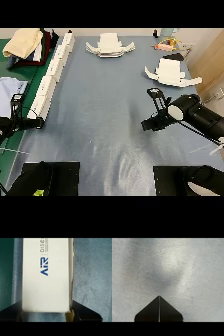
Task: Fold the box.
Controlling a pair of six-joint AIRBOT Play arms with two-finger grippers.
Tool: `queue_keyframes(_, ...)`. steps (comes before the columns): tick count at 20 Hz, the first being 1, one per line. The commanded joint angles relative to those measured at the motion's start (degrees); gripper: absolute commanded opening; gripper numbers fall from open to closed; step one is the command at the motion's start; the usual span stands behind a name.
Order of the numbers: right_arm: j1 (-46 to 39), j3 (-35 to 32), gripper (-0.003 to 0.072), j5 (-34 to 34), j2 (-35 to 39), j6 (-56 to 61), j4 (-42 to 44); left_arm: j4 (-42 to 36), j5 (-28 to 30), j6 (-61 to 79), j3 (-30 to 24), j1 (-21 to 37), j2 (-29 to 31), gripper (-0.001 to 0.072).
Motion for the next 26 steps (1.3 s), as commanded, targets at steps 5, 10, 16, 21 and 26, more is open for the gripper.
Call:
queue_keyframes(5,0.00,0.04,0.0005,0.00,-0.02,0.02,-0.02,0.04,-0.07,-0.24,0.00,0.00,0.00,0.0697)
queue_keyframes(10,0.00,0.04,0.0005,0.00,-0.02,0.00,-0.02,1.62,-4.28,-0.79,0.07,0.90,0.92,0.0698)
queue_keyframes(16,0.00,0.04,0.0005,0.00,-0.02,0.02,-0.02,12.17,-18.78,-10.36,4.61,4.02,9.14,0.0698)
queue_keyframes(21,0.00,0.04,0.0005,0.00,-0.02,0.00,-0.02,15.10,-36.13,-14.58,8.22,4.22,18.01,0.0696)
queue_keyframes(26,0.00,0.04,0.0005,0.00,-0.02,0.00,0.00,2.86,-45.13,-21.49,12.96,1.22,22.93,0.0013)
